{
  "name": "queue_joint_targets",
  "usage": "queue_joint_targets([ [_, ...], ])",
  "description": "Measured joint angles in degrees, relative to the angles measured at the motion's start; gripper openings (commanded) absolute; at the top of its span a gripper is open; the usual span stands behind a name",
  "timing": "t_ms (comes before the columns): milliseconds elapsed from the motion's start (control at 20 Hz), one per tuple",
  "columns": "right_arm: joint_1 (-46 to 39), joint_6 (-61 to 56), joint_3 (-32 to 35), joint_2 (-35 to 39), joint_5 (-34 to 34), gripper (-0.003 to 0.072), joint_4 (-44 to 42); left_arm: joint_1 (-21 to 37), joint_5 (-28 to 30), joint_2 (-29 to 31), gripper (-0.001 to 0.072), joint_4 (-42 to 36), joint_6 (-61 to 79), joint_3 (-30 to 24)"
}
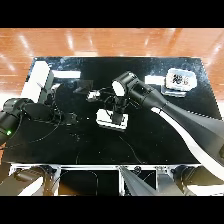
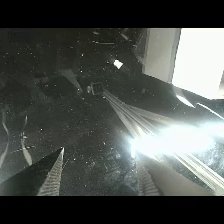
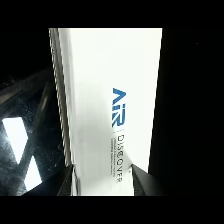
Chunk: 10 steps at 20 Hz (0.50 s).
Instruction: Fold the box and place the chain.
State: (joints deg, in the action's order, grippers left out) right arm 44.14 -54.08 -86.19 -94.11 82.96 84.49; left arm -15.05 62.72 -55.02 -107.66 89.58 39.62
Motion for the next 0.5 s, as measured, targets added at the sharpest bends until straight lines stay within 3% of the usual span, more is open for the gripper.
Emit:
queue_joint_targets([
  [500, 0.42, -0.15, 0.04, 0.0, -0.02, 0.0456, -0.11, 0.0, 0.0, 0.0, 0.0546, 0.0, 0.0, 0.0],
])
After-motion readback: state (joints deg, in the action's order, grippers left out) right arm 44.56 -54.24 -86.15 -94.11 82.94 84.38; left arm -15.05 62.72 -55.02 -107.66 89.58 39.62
